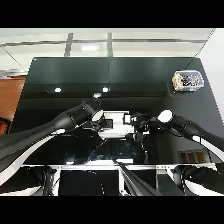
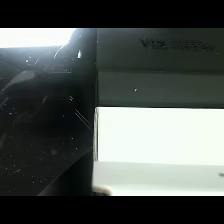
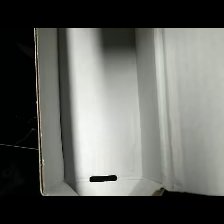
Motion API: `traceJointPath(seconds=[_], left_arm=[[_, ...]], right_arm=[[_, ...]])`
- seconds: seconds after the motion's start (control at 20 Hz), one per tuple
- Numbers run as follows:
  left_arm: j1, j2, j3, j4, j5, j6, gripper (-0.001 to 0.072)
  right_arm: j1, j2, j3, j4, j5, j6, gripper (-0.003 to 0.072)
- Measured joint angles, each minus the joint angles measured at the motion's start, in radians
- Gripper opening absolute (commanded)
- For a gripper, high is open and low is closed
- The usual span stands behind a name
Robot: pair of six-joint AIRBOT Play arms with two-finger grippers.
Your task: Fold the box and place the chain.
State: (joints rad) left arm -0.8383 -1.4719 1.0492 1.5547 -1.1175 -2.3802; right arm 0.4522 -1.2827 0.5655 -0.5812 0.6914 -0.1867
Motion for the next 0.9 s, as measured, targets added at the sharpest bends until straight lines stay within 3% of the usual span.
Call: traceJointPath(seconds=[0.05,0.1,0.15,0.55,0.6,0.65,0.75,0.9], left_arm=[[0.000,0.000,0.000,0.000,0.001,0.000,0.0023],[0.000,0.000,0.000,0.000,0.002,0.001,0.0023],[0.000,0.000,0.000,0.000,0.006,0.002,0.0023],[-0.001,0.000,0.000,-0.001,0.002,0.010,0.0024],[-0.001,0.000,0.000,-0.001,-0.003,0.013,0.0024],[-0.001,0.000,0.000,-0.001,-0.007,0.015,0.0024],[-0.001,0.000,0.000,-0.002,-0.011,0.019,0.0025],[-0.001,0.000,0.000,-0.001,-0.015,0.022,0.0024]], right_arm=[[0.000,0.000,0.000,0.000,0.000,0.000,0.0401],[0.000,0.000,0.000,0.000,0.000,0.000,0.0675],[0.000,0.000,0.000,0.000,0.001,0.000,0.0712],[-0.003,0.089,-0.001,-0.138,0.028,0.057,0.0703],[-0.003,0.101,-0.001,-0.160,0.031,0.061,0.0591],[-0.003,0.108,-0.001,-0.174,0.031,0.065,0.0418],[-0.003,0.118,-0.001,-0.186,0.035,0.072,0.0189],[-0.003,0.126,-0.001,-0.160,0.042,0.084,0.0184]])
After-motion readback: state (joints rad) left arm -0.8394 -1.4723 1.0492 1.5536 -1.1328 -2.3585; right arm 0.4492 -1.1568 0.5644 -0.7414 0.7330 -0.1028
